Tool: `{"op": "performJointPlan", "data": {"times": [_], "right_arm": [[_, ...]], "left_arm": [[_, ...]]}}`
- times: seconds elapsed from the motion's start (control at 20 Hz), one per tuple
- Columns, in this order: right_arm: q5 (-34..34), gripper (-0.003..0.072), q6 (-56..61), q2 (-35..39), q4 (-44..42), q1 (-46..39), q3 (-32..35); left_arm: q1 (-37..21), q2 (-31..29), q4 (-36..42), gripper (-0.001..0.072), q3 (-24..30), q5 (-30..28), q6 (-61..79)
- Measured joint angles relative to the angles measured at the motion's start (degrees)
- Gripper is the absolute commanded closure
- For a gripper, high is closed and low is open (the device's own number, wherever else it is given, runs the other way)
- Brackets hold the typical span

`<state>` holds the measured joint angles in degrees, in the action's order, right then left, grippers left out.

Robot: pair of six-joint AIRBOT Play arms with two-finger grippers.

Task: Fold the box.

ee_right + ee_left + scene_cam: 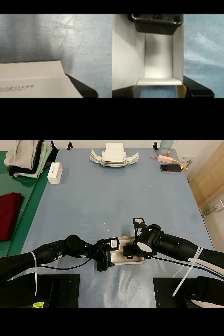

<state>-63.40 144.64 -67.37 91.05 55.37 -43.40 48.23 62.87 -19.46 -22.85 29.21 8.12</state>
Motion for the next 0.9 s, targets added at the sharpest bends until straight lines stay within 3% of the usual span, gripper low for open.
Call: {"op": "performJointPlan", "data": {"times": [0.3,0.35,0.4,0.9], "right_arm": [[-3.7,0.0199,0.5,0.1,0.7,0.0,-0.1],[-4.0,0.0090,0.5,0.1,0.9,0.0,-0.1],[-4.3,0.0060,0.6,0.1,1.2,0.0,-0.1],[-5.8,0.0060,0.6,1.6,1.6,0.0,-0.1]], "left_arm": [[0.0,0.0,0.0,0.0246,0.0,0.0,0.0],[0.0,0.0,0.0,0.0247,0.0,-0.2,0.0],[0.0,0.0,0.0,0.0246,0.0,-0.1,0.0],[0.0,0.0,0.0,0.0247,0.0,-0.1,0.0]]}}
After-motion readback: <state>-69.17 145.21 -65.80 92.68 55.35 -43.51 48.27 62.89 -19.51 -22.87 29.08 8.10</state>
